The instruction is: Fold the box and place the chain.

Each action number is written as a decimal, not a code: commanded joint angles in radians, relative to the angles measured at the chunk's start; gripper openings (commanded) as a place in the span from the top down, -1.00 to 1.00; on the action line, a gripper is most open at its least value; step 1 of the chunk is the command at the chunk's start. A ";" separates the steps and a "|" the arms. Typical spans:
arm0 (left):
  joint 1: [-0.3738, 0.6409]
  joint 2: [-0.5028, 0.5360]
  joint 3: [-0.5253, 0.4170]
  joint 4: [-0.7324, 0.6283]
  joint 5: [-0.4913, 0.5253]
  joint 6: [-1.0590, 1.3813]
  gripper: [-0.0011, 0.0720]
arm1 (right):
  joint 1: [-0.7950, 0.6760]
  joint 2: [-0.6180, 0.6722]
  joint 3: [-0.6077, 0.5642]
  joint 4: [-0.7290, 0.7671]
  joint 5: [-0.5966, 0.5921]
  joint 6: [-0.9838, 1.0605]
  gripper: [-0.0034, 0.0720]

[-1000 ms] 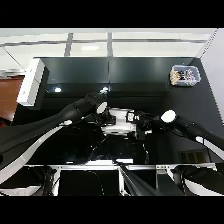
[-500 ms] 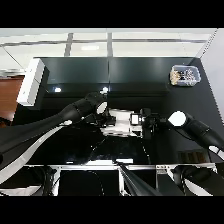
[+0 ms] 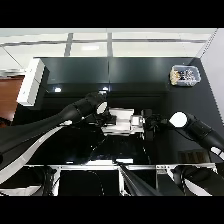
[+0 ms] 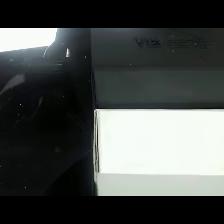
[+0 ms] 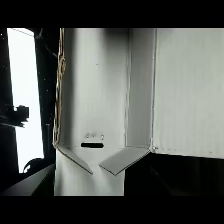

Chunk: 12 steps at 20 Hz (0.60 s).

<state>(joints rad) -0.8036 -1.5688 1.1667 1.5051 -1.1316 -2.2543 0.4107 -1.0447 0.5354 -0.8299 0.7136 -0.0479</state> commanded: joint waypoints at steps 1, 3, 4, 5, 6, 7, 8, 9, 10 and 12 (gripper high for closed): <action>0.000 0.000 0.001 0.001 0.012 -0.005 0.91 | 0.001 -0.012 0.000 0.045 0.002 -0.006 -0.77; 0.000 -0.001 0.001 0.001 0.012 -0.002 0.91 | 0.001 -0.021 0.000 0.044 -0.002 -0.008 -0.11; 0.000 -0.001 0.001 0.001 0.012 0.000 0.91 | 0.001 -0.029 0.000 0.045 -0.007 -0.008 0.24; 0.000 -0.001 0.001 0.001 0.012 0.000 0.91 | 0.001 -0.039 0.000 0.045 -0.014 -0.008 0.32; 0.000 -0.001 0.001 0.001 0.012 0.000 0.91 | 0.001 -0.046 0.000 0.061 -0.019 -0.008 0.45; 0.000 -0.001 0.001 0.001 0.012 0.000 0.91 | 0.001 -0.053 0.000 0.084 -0.023 -0.008 0.46; 0.000 -0.001 0.001 0.001 0.012 0.000 0.91 | 0.002 -0.056 0.000 0.107 -0.031 -0.008 0.46; 0.000 -0.001 0.001 0.001 0.012 0.000 0.91 | 0.002 -0.061 0.000 0.137 -0.042 -0.008 0.46; 0.000 -0.001 0.001 0.001 0.013 0.000 0.91 | 0.003 -0.068 0.000 0.171 -0.050 -0.008 0.45; 0.000 -0.001 0.001 0.001 0.012 0.000 0.91 | 0.004 -0.096 0.000 0.256 -0.048 -0.008 0.45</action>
